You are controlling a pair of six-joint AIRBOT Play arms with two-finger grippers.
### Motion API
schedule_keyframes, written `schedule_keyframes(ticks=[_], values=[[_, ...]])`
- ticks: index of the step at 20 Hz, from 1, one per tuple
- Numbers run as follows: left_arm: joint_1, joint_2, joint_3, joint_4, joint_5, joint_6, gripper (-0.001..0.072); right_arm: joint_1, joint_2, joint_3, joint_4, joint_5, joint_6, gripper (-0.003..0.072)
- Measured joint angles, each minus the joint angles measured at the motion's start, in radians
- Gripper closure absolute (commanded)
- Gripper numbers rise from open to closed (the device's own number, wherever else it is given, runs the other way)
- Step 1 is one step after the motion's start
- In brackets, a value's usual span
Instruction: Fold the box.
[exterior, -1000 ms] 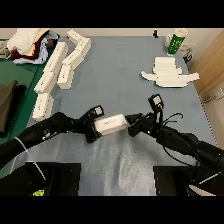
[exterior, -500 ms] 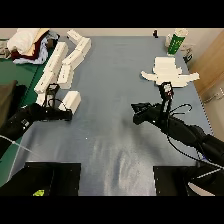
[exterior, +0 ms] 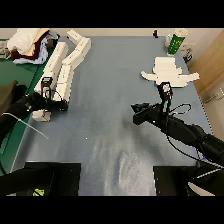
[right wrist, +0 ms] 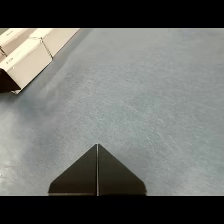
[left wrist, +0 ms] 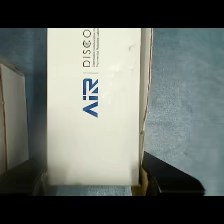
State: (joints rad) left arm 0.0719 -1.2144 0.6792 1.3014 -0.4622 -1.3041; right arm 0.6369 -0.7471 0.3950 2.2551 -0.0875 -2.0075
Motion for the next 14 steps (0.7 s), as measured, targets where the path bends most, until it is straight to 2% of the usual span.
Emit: schedule_keyframes(ticks=[4, 9, 10, 11, 14], values=[[0.002, -0.064, 0.046, 0.000, 0.008, -0.005, 0.0306, 0.000, 0.000, 0.000, 0.000, -0.007, 0.000, 0.0681], [0.002, -0.085, 0.060, 0.000, 0.013, -0.005, 0.0303, 0.000, 0.000, 0.000, 0.000, -0.025, 0.000, 0.0681], [0.002, -0.087, 0.061, 0.000, 0.012, -0.005, 0.0185, 0.000, 0.000, 0.000, 0.000, -0.026, 0.000, 0.0681], [0.002, -0.089, 0.062, 0.000, 0.011, -0.005, 0.0012, 0.000, 0.000, 0.000, 0.000, -0.027, 0.000, 0.0681], [0.003, -0.090, 0.063, -0.001, 0.004, -0.005, 0.0012, 0.000, 0.000, 0.000, 0.000, -0.033, 0.000, 0.0681]])
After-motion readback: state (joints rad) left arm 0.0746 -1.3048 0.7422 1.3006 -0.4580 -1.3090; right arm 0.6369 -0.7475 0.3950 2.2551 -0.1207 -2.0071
